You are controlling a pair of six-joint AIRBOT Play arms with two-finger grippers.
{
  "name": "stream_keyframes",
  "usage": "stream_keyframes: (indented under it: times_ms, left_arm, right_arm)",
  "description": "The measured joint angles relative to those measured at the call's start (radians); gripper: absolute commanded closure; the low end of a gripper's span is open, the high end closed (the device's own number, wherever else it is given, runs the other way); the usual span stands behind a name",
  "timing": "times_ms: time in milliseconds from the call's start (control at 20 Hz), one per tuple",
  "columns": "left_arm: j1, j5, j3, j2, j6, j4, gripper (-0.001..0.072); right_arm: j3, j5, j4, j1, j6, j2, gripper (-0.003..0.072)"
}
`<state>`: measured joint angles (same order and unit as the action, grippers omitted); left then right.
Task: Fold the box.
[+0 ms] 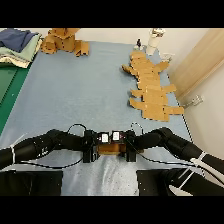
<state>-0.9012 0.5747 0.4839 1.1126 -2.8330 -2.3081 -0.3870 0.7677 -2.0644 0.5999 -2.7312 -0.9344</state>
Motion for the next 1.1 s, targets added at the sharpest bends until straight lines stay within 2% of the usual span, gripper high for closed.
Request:
stream_keyframes:
  times_ms: [200,250,300,1100]
  left_arm:
    - [-0.003,0.002,0.01,0.011,-0.006,-0.008,0.001]
    - [-0.003,0.002,0.011,0.012,-0.007,-0.008,0.0126]
    - [-0.003,0.0,0.011,0.014,-0.007,-0.009,0.0197]
    - [-0.003,0.0,0.013,0.015,-0.02,-0.009,0.0196]
  right_arm:
    - [0.0,0.0,0.0,0.0,0.0,0.0,0.0213]
    - [0.0,0.0,0.0,0.0,0.0,0.0,0.0213]
    - [0.0,0.0,0.0,0.0,-0.001,0.0,0.0213]
    - [0.0,0.0,0.0,0.0,0.0,0.0,0.0213]
